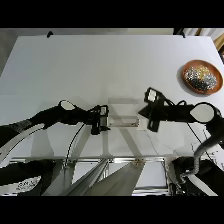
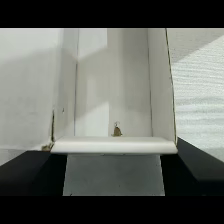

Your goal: Fold the box and place the chain.

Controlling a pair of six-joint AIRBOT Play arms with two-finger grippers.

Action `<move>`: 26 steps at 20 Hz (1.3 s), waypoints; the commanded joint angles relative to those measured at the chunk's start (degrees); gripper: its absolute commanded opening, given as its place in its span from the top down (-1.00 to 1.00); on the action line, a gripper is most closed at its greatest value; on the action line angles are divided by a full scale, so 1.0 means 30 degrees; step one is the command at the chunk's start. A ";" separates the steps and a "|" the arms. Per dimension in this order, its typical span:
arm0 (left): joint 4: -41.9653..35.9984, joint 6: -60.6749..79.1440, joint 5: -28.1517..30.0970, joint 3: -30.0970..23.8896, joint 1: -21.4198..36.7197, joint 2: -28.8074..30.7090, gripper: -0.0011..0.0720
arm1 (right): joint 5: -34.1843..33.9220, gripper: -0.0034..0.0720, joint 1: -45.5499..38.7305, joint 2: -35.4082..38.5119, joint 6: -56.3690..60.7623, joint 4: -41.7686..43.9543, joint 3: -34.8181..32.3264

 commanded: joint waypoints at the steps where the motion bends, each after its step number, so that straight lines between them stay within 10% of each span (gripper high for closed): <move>1: 0.0007 0.0007 0.0015 -0.0015 0.0015 0.0015 0.59 | 0.5960 0.86 0.0015 0.1413 0.1596 -0.7628 0.0029; 4: 0.0000 0.0007 0.0007 -0.0015 0.0015 0.0015 0.59 | 0.3453 0.73 0.0000 0.1413 0.1311 -0.6630 -0.0605; 6: 0.0000 0.0007 0.0007 -0.0015 0.0015 0.0015 0.59 | 0.0437 -0.08 0.0022 0.1413 -0.0197 -0.6615 -0.1851; 7: 0.0000 0.0007 0.0007 -0.0015 0.0015 0.0015 0.59 | -0.1115 -0.14 0.0022 0.1413 -0.1166 -0.6572 -0.2514; 26: 0.0000 0.0007 0.0007 -0.0015 0.0015 0.0015 0.59 | -0.6069 0.14 0.3351 -0.2790 -0.4699 -0.2667 -0.3293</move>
